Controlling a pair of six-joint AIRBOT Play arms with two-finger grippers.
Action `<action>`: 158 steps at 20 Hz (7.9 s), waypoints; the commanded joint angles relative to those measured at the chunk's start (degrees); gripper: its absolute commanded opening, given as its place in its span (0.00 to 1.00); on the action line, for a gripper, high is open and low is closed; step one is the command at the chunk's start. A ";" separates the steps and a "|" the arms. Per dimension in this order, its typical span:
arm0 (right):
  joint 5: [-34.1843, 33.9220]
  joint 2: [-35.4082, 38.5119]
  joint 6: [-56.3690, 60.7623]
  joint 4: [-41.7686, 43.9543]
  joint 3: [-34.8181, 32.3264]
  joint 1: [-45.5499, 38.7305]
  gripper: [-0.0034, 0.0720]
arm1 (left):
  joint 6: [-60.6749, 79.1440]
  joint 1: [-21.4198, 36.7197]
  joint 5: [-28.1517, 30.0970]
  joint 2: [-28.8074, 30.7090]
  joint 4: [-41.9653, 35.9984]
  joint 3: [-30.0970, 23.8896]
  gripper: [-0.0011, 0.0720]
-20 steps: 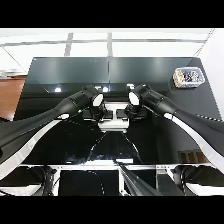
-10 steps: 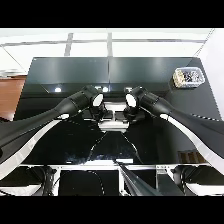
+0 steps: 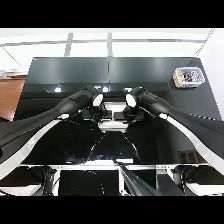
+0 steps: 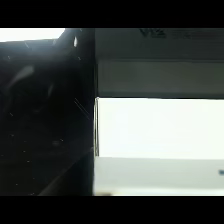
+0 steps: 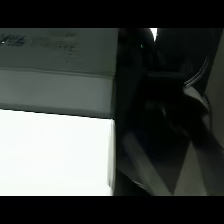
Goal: Fold the box and place the chain.
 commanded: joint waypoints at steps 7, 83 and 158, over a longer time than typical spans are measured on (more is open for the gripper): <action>0.94 0.15 -0.13 -0.28 0.07 -0.07 0.20 | -0.17 -0.02 -0.22 -0.02 -0.13 0.02 0.05; -9.11 -12.22 -13.84 14.71 28.81 -56.33 0.06 | -0.15 0.35 -1.33 -0.02 -0.11 0.02 0.05; 4.17 36.02 -40.63 16.15 -11.93 -31.56 0.45 | -0.11 0.22 0.09 -0.02 -0.39 0.02 0.05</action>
